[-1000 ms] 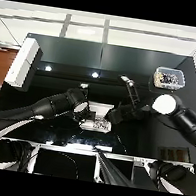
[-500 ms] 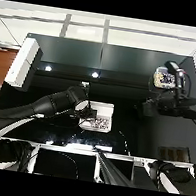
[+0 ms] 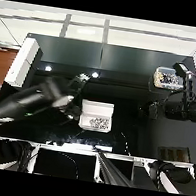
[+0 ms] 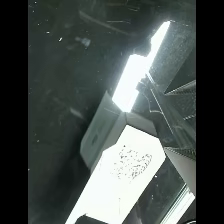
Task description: Fold the box and place the chain.
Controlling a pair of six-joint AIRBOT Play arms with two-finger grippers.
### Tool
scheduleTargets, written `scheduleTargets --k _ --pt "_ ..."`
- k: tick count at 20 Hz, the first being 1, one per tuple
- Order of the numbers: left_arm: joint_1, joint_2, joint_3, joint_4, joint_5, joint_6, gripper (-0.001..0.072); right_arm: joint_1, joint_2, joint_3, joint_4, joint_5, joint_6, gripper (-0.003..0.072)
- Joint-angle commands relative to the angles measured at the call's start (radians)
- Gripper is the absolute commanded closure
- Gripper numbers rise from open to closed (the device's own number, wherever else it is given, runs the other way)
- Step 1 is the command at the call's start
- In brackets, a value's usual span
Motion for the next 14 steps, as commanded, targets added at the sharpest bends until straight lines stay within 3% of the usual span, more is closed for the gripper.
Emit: scheduleTargets --k 1,5,6,8,9,11,12,13,14 --pt "0.193 0.263 -0.153 -0.113 0.082 0.242 0.0205 -0.002 0.002 0.001 -0.004 -0.006 0.003 0.0287" --pt "0.64 0.479 -0.427 -0.304 0.162 0.335 0.0205 -0.002 0.002 0.001 -0.004 -0.02 0.041 0.0288" --pt "0.757 0.491 -0.486 -0.435 0.19 0.462 0.0205 -0.002 0.002 0.001 -0.004 -0.021 0.043 0.0288" --pt "0.946 0.459 -0.58 -0.878 0.174 0.893 0.021 -0.002 0.002 0.001 -0.007 -0.034 0.043 0.0288" --pt "0.989 0.428 -0.616 -1.076 0.153 1.111 0.0209 -0.002 0.002 0.001 -0.007 -0.046 0.043 0.0288" --pt "0.979 0.352 -0.647 -1.25 0.185 1.382 0.0196 -0.002 0.002 0.001 -0.008 -0.052 0.044 0.0288" --pt "0.951 0.309 -0.646 -1.257 0.189 1.552 0.0073 -0.002 0.002 0.001 -0.011 -0.049 0.044 0.0288" --pt "0.921 0.271 -0.64 -1.236 0.201 1.67 -0.0001 -0.002 0.002 0.001 -0.011 -0.046 0.048 0.0288" --pt "0.884 0.23 -0.627 -1.182 0.217 1.755 -0.0002 -0.002 0.002 0.001 -0.013 -0.047 0.059 0.0288"
